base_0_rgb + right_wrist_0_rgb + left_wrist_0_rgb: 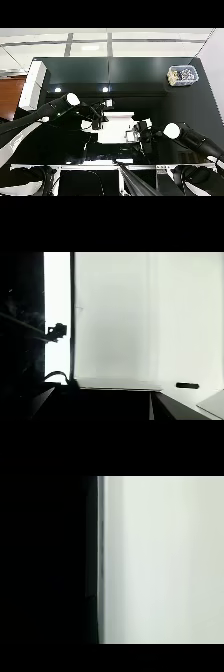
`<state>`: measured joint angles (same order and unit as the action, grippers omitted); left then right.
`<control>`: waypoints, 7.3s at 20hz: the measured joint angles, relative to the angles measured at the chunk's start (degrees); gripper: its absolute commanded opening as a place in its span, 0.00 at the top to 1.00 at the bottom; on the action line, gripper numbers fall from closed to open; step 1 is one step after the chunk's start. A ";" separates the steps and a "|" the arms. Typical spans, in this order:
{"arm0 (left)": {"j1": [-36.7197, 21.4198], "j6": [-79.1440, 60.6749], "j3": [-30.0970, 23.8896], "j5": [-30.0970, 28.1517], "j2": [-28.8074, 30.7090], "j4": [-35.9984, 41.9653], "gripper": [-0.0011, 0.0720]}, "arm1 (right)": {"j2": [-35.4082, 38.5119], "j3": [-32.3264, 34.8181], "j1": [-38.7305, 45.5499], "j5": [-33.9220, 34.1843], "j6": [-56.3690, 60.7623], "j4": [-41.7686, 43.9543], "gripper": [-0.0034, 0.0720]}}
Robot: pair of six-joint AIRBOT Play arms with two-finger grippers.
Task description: Fold the box and place the chain.
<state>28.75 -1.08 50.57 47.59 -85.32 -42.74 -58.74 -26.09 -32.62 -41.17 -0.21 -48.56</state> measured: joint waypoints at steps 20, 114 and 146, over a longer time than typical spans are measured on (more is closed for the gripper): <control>0.00 0.37 -0.02 0.07 0.02 -0.09 0.95 | 0.20 -2.27 0.48 7.93 2.43 -1.16 0.07; -9.05 37.59 0.20 4.48 8.07 5.27 0.96 | -14.99 -6.45 9.31 2.45 -15.02 16.76 0.37; 0.04 -6.12 -15.91 -8.20 15.39 2.69 0.76 | -14.99 -6.45 9.31 2.58 -14.99 16.81 0.37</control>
<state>28.80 -7.20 34.65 39.40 -69.93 -40.05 -73.73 -32.53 -23.31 -38.59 -15.20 -31.75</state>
